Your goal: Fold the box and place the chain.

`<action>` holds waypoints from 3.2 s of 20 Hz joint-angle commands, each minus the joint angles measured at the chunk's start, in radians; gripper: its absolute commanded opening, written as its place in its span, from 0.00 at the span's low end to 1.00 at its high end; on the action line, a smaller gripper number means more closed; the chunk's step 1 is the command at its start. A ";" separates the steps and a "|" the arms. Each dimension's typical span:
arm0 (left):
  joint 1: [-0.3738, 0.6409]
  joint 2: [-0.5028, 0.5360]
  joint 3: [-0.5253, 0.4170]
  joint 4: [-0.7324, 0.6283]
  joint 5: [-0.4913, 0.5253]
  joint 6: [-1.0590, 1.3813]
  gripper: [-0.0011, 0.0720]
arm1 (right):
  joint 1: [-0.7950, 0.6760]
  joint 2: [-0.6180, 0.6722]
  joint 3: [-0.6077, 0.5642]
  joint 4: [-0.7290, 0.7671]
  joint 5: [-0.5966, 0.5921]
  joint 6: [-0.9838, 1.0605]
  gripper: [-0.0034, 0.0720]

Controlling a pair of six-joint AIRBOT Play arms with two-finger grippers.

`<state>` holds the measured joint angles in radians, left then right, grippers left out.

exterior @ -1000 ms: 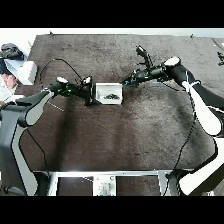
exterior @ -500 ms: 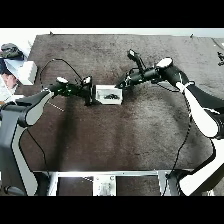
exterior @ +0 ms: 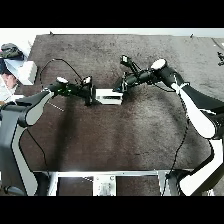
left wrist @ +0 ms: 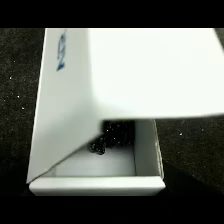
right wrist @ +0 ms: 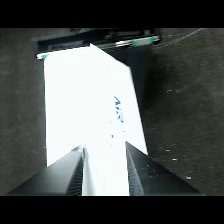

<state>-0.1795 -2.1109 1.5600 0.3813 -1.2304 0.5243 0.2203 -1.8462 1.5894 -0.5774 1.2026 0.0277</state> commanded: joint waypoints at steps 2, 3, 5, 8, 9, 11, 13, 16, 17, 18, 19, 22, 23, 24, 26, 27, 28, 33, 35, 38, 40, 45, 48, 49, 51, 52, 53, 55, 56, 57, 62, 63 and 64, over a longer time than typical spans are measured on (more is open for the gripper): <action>0.000 0.000 0.000 0.000 0.000 0.000 0.66 | 0.004 -0.029 0.000 -0.002 0.051 -0.020 0.45; 0.000 0.000 0.000 0.000 0.000 0.000 0.66 | 0.005 -0.031 0.000 -0.002 0.051 -0.020 0.45; 0.000 0.000 0.000 0.000 0.000 0.000 0.66 | 0.006 -0.030 0.000 0.014 0.051 -0.020 0.45; 0.000 0.000 0.000 0.000 0.000 0.000 0.66 | 0.012 -0.031 0.000 0.012 0.028 -0.021 0.45; 0.000 0.000 0.000 0.000 0.000 0.000 0.66 | 0.015 -0.031 0.000 0.012 0.006 -0.021 0.45; 0.000 0.000 0.000 0.000 0.000 0.000 0.66 | 0.017 -0.031 0.000 0.011 -0.041 -0.021 0.45; 0.000 0.000 0.000 0.000 0.000 0.000 0.66 | 0.018 -0.031 0.000 -0.009 -0.075 -0.033 0.45; 0.000 0.000 0.000 0.000 0.000 0.000 0.66 | 0.018 -0.030 0.000 -0.036 -0.100 -0.032 0.45; 0.000 0.000 0.000 0.000 0.000 0.000 0.66 | 0.018 -0.026 0.001 -0.036 -0.100 -0.032 0.45; 0.000 0.000 0.000 0.000 0.000 0.000 0.66 | 0.018 -0.021 0.001 -0.036 -0.100 -0.032 0.45; 0.000 0.000 0.000 0.000 0.000 0.000 0.66 | 0.018 -0.013 0.001 -0.036 -0.101 -0.032 0.45; 0.000 0.000 0.000 0.000 0.000 0.000 0.66 | 0.022 -0.010 0.001 -0.067 -0.097 -0.032 0.41; 0.000 0.000 0.000 0.000 0.000 0.000 0.66 | 0.026 -0.010 0.001 -0.087 -0.096 -0.032 0.41; 0.000 0.000 0.000 0.000 0.000 0.000 0.66 | 0.031 -0.010 0.001 -0.102 -0.096 -0.032 0.41; 0.000 0.000 0.000 0.000 0.000 0.000 0.66 | 0.044 -0.010 0.001 -0.125 -0.096 -0.032 0.40; 0.000 0.000 0.000 0.000 0.000 0.000 0.66 | 0.047 -0.010 0.001 -0.135 -0.097 -0.032 0.40; 0.000 0.000 0.000 0.000 0.000 0.000 0.66 | 0.048 -0.010 0.001 -0.135 -0.093 -0.031 0.40; 0.000 0.000 0.000 0.000 0.000 0.000 0.66 | 0.048 -0.010 0.001 -0.160 -0.097 -0.028 0.41; 0.000 0.000 0.000 0.000 0.000 0.000 0.66 | 0.049 -0.010 0.001 -0.159 -0.089 -0.027 0.41; 0.000 0.000 0.000 0.000 0.000 0.000 0.66 | 0.050 -0.012 -0.013 -0.159 -0.033 -0.001 0.41; 0.000 0.000 0.000 0.000 0.000 0.000 0.66 | 0.050 -0.012 -0.039 -0.160 -0.033 -0.002 0.41; 0.000 0.000 0.000 0.000 0.000 0.000 0.66 | 0.049 -0.025 -0.050 -0.159 -0.036 -0.002 0.41; 0.000 0.000 0.000 0.000 0.000 0.000 0.66 | 0.042 -0.023 -0.050 -0.159 -0.035 -0.002 0.41; 0.000 0.000 0.000 0.000 0.000 0.000 0.66 | 0.035 -0.018 -0.050 -0.151 -0.032 -0.002 0.41; 0.000 0.000 0.000 0.000 0.000 0.000 0.66 | 0.016 -0.006 -0.048 -0.077 -0.013 -0.002 0.41; 0.000 0.000 0.000 0.000 0.000 0.000 0.66 | 0.005 -0.004 -0.048 -0.021 -0.003 -0.003 0.41; 0.000 0.000 0.000 0.000 0.000 0.000 0.66 | -0.003 -0.004 -0.048 0.022 0.003 -0.002 0.41; 0.000 0.000 0.000 0.000 0.000 0.000 0.66 | -0.003 -0.005 -0.048 0.032 0.011 -0.002 0.41; 0.000 0.000 0.000 0.000 0.000 0.000 0.66 | -0.003 -0.005 -0.048 0.032 0.009 -0.002 0.41; 0.000 0.000 0.000 0.000 0.000 0.000 0.66 | -0.003 -0.006 -0.048 0.032 0.005 -0.002 0.40; 0.000 0.000 0.000 0.000 0.000 0.000 0.66 | -0.003 -0.047 -0.050 -0.019 0.014 0.061 0.06; 0.000 0.000 0.000 0.000 0.000 0.000 0.66 | -0.003 -0.061 -0.050 -0.034 0.023 0.077 0.06; 0.000 0.000 0.000 0.000 0.000 0.000 0.66 | -0.003 -0.072 -0.050 -0.042 0.040 0.082 0.06</action>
<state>-0.1795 -2.1109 1.5600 0.3817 -1.2308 0.5236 0.2157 -1.8919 1.5398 -0.5884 1.2156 0.0742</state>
